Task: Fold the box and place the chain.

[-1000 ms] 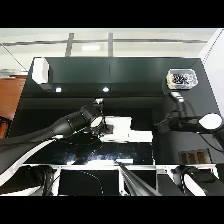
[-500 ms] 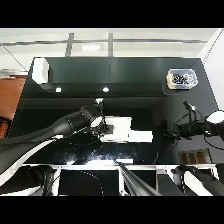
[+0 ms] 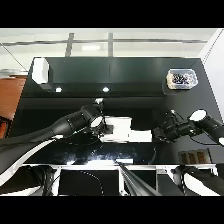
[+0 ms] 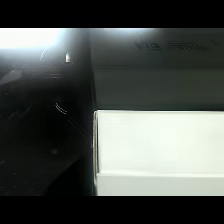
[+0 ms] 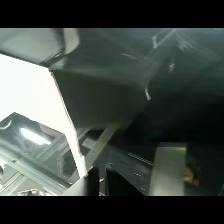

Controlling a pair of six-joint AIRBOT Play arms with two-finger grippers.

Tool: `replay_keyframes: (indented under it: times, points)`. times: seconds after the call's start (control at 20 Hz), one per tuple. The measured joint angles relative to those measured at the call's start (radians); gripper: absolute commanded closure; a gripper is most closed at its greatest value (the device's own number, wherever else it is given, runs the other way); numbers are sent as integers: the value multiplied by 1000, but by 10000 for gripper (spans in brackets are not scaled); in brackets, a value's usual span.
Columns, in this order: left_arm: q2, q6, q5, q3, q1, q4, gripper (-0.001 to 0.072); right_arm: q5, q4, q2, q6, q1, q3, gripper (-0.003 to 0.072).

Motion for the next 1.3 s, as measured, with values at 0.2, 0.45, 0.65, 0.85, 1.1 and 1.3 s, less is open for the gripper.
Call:
replay_keyframes:
  times: [0.2, 0.45, 0.65, 0.85, 1.1, 1.3]
  points:
    - [0, 0, 0, 0, 0, 0, 683, -3, 119, -6, -88, 42, -2, 636]
    - [0, 4, 0, 0, 0, 0, 683, 17, 229, -7, -180, 56, -3, 169]
    - [0, 4, 1, 0, 0, 0, 683, 27, 260, -7, -207, 59, -3, 166]
    - [0, 4, 1, 0, 0, 0, 683, 27, 297, -7, -226, 104, -3, 168]
    - [0, 1, 0, 0, 0, 0, 683, -92, 322, -7, -172, 236, 29, 216]
    - [0, 2, 1, 0, 0, 0, 683, -195, 328, -7, -89, 330, 66, 215]
